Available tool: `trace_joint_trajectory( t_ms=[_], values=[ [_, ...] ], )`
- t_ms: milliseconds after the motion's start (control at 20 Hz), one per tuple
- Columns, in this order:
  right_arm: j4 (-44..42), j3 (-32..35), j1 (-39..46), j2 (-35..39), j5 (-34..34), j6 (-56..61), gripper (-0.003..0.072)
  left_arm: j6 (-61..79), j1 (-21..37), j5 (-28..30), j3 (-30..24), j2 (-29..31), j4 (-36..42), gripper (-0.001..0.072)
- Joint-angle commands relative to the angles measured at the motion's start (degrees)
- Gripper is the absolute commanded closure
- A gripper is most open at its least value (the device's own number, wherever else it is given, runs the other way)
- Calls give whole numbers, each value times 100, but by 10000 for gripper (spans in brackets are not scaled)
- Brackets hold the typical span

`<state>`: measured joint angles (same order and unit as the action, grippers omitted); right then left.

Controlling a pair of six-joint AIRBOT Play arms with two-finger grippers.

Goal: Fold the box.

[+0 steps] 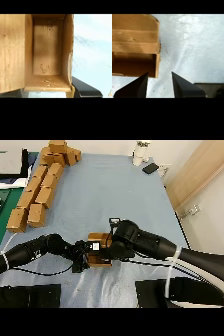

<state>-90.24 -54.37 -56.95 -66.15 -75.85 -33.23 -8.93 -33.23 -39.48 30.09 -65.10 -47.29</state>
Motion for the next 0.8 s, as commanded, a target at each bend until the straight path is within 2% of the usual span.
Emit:
trace_joint_trajectory(
  t_ms=[0,50,100,150,250,350,450,500,600,650,750],
  values=[
    [284,-7,35,398,-505,24,394,11,0,2,-2,-2,-9,199],
    [435,20,107,468,-748,15,487,9,0,2,-2,-2,-7,199],
    [549,87,269,481,-938,-251,612,11,0,2,-2,-2,-7,199],
    [549,203,544,470,-894,-730,682,11,0,2,-2,-2,-7,199],
    [212,391,1250,365,-225,-1932,683,11,0,2,-2,-2,-9,199],
    [-603,422,2184,87,872,-3182,683,9,0,-2,-2,-2,-7,199],
    [-1939,420,3128,-365,1912,-4500,683,11,0,0,-2,-2,-9,199],
    [-2966,417,3523,-612,2291,-5394,684,11,0,0,-2,-2,-7,199],
    [-5047,293,3989,-1051,2208,-7608,685,11,0,4,-2,-2,-9,199],
    [-5720,188,4028,-1215,1862,-8596,685,11,0,0,-2,-2,-7,199],
    [-6035,114,3877,-1281,1069,-9637,685,9,0,0,-2,-2,-7,199]
  ],
)
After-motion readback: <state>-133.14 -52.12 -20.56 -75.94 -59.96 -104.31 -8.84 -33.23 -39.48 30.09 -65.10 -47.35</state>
